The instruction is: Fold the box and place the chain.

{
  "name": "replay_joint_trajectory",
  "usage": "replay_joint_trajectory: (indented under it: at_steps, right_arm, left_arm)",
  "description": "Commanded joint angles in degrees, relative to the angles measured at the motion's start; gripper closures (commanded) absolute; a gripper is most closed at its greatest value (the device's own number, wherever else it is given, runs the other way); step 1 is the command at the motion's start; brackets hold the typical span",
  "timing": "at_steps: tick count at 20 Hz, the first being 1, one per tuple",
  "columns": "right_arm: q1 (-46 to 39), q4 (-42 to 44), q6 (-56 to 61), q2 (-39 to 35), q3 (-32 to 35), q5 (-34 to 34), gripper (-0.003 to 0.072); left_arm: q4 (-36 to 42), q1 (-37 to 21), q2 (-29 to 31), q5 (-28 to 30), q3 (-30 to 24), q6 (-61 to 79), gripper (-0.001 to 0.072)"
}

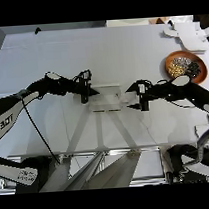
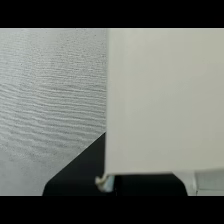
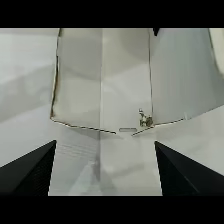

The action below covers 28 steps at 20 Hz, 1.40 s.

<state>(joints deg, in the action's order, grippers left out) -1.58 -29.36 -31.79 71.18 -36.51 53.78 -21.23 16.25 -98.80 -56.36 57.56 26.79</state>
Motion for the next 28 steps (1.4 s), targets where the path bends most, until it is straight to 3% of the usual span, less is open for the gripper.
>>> replay_joint_trajectory:
  at_steps: [1,9,12,16,25,28]
  right_arm:
    - [0.1,3.1,-4.6,2.7,2.0,-5.2,-0.0012]
    - [4.4,10.5,-8.8,2.7,7.6,-9.2,-0.0012]
    - [6.6,17.9,-8.8,2.7,9.4,-15.3,-0.0012]
    - [6.6,28.0,-8.8,2.7,9.8,-14.5,-0.0012]
    - [6.4,28.3,-8.7,2.7,9.8,-13.8,-0.0004]
    - [6.4,25.6,-1.6,2.7,9.7,-13.7,-0.0004]
  left_arm:
    - [0.0,0.0,0.0,0.0,0.1,0.0,0.0701]
    - [0.0,0.0,0.0,0.0,0.1,0.0,0.0701]
    - [0.0,0.0,0.0,0.0,0.1,0.0,0.0701]
    - [0.0,0.0,0.0,0.0,0.1,0.0,0.0701]
    - [0.0,0.0,0.0,0.0,0.1,0.0,0.0701]
    - [0.0,0.0,0.0,0.0,0.1,0.0,0.0701]
